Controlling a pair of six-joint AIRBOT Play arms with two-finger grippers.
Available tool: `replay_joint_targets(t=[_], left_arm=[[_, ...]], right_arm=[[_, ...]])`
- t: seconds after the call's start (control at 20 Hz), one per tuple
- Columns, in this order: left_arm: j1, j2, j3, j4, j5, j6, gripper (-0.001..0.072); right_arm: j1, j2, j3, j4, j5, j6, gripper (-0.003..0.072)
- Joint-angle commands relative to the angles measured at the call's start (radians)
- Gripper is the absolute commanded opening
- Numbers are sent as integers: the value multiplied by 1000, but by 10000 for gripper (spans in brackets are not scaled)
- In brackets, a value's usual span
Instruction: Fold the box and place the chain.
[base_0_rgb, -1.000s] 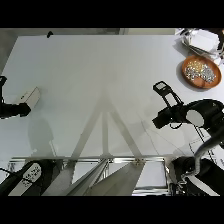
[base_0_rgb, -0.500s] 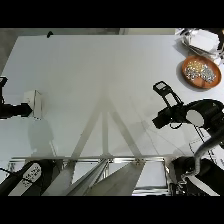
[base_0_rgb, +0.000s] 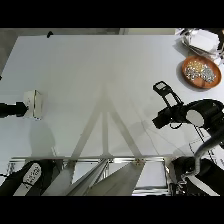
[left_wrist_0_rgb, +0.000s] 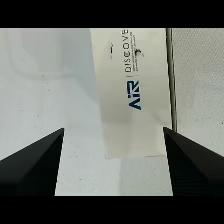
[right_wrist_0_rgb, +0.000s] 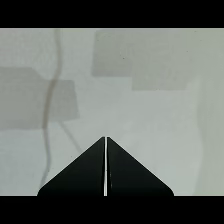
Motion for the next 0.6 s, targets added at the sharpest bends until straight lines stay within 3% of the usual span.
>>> replay_joint_targets(t=[0.0,0.55], left_arm=[[-1,19,0,-1,5,0,691],[-1,19,0,-5,38,0,691]], right_arm=[[0,0,1,0,0,0,13],[0,0,1,0,0,0,13]])
